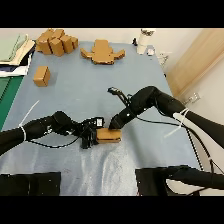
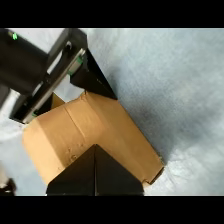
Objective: Fold the box.
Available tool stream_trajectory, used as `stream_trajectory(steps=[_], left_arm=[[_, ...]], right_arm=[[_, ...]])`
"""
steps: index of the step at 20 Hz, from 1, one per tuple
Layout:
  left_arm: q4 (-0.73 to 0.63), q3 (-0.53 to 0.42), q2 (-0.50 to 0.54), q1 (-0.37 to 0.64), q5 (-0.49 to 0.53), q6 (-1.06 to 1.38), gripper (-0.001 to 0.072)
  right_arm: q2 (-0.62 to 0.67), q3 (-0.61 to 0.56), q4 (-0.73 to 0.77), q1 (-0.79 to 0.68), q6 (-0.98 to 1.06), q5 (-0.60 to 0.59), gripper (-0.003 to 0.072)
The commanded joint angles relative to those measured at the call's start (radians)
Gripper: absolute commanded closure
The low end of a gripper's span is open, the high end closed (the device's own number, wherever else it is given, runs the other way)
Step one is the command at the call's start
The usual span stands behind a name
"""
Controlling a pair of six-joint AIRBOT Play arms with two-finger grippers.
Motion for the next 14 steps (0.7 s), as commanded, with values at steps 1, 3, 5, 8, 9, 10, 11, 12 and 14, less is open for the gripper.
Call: stream_trajectory(steps=[1,3,5,8,9,10,11,12,14], left_arm=[[0.000,0.000,0.000,0.000,0.000,0.000,0.0241],[0.000,0.000,0.000,0.000,0.000,0.000,0.0242],[0.000,0.000,0.000,0.000,0.000,0.000,0.0242],[0.000,0.000,0.000,0.000,0.000,0.000,0.0242],[0.000,0.000,0.000,0.000,0.000,0.000,0.0242],[0.000,0.000,0.000,0.000,0.000,0.000,0.0242],[0.000,0.000,0.000,0.000,0.000,0.000,0.0242],[0.000,0.000,0.000,0.000,0.000,0.000,0.0242],[0.000,0.000,0.000,0.000,0.000,0.000,0.0242]], right_arm=[[0.066,-0.052,-0.138,0.109,-0.009,0.146,0.0681],[0.104,-0.084,-0.183,0.171,-0.009,0.233,0.0681],[0.148,-0.121,-0.241,0.225,-0.009,0.321,0.0681],[0.235,-0.190,-0.339,0.291,-0.010,0.438,0.0681],[0.269,-0.217,-0.359,0.309,-0.018,0.468,0.0681],[0.314,-0.254,-0.381,0.327,-0.031,0.504,0.0681],[0.363,-0.299,-0.392,0.348,-0.057,0.547,0.0681],[0.410,-0.343,-0.404,0.363,-0.080,0.591,0.0681],[0.494,-0.423,-0.436,0.393,-0.104,0.660,0.0680]])
